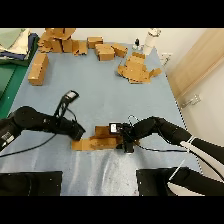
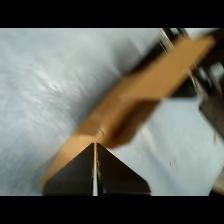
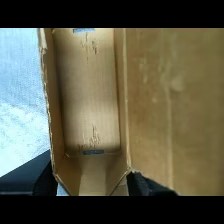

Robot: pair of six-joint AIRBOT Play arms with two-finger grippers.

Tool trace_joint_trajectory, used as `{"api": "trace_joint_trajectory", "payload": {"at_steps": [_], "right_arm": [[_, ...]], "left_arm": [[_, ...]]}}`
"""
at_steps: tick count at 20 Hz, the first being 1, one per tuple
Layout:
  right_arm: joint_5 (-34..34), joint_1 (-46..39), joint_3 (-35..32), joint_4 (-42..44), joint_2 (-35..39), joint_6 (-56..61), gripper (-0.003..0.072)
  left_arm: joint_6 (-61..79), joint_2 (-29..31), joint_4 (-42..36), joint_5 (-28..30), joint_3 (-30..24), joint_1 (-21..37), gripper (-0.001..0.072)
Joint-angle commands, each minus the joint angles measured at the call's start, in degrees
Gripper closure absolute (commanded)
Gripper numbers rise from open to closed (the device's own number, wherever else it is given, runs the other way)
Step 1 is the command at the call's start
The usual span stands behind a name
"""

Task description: Fold the box.

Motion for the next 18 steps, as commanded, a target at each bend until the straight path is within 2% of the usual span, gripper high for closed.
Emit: {"api": "trace_joint_trajectory", "payload": {"at_steps": [1,4,5,9,13,15,18], "right_arm": [[0.02,0.04,-0.02,0.0,0.02,0.02,0.0229],[0.02,0.04,-0.02,0.0,0.02,0.02,0.0229],[0.02,0.04,-0.02,0.0,0.02,0.02,0.0229],[0.02,0.04,-0.02,0.0,0.02,0.02,0.0229],[0.02,0.04,-0.02,0.0,0.02,0.02,0.0229],[0.02,0.04,-0.02,0.0,0.02,0.02,0.0229],[0.02,0.04,-0.02,0.0,0.02,0.02,0.0229]], "left_arm": [[14.73,3.15,4.76,-8.92,-0.15,-5.2,0.0168],[20.94,0.76,7.82,-5.55,-1.16,-12.09,0.0127],[23.32,-0.83,8.59,-3.41,-1.97,-13.9,0.0045],[28.89,-6.54,6.08,6.21,-3.34,-15.28,0.0043],[35.56,-9.53,3.17,14.32,-3.65,-15.26,0.0044],[31.74,-10.05,2.82,13.7,-3.65,-14.99,0.0044],[26.91,-9.22,2.82,8.66,-3.89,-14.6,0.0055]]}}
